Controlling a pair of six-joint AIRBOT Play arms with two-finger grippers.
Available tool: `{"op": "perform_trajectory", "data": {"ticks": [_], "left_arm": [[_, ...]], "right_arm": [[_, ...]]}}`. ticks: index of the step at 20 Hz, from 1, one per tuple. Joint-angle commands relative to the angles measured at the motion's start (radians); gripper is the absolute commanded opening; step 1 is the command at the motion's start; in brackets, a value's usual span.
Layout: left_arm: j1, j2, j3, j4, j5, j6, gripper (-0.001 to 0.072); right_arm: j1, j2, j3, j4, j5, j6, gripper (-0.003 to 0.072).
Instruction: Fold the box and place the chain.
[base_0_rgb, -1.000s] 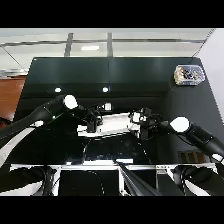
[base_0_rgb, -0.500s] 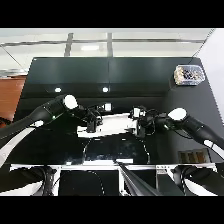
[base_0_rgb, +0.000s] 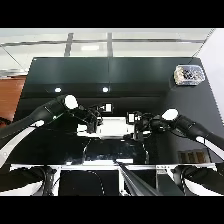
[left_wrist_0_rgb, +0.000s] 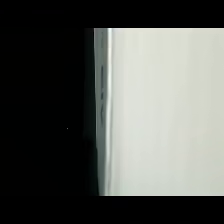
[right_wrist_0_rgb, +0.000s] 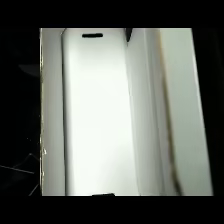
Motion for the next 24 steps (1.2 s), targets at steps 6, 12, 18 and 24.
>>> {"op": "perform_trajectory", "data": {"ticks": [6, 12, 18, 24], "left_arm": [[0.0, -0.007, 0.001, 0.003, -0.001, -0.001, 0.0024], [0.0, -0.007, 0.001, 0.003, 0.0, -0.001, 0.0024], [0.0, -0.007, 0.001, 0.003, -0.001, -0.001, 0.0024], [0.0, -0.007, 0.001, 0.003, -0.001, -0.001, 0.0024]], "right_arm": [[0.002, -0.02, 0.002, -0.056, -0.019, 0.036, 0.0696], [0.007, -0.034, 0.017, -0.08, -0.029, 0.084, 0.0695], [0.046, -0.043, 0.024, -0.151, -0.066, 0.146, 0.0695], [0.044, -0.043, 0.023, -0.17, -0.064, 0.164, 0.0695]]}}
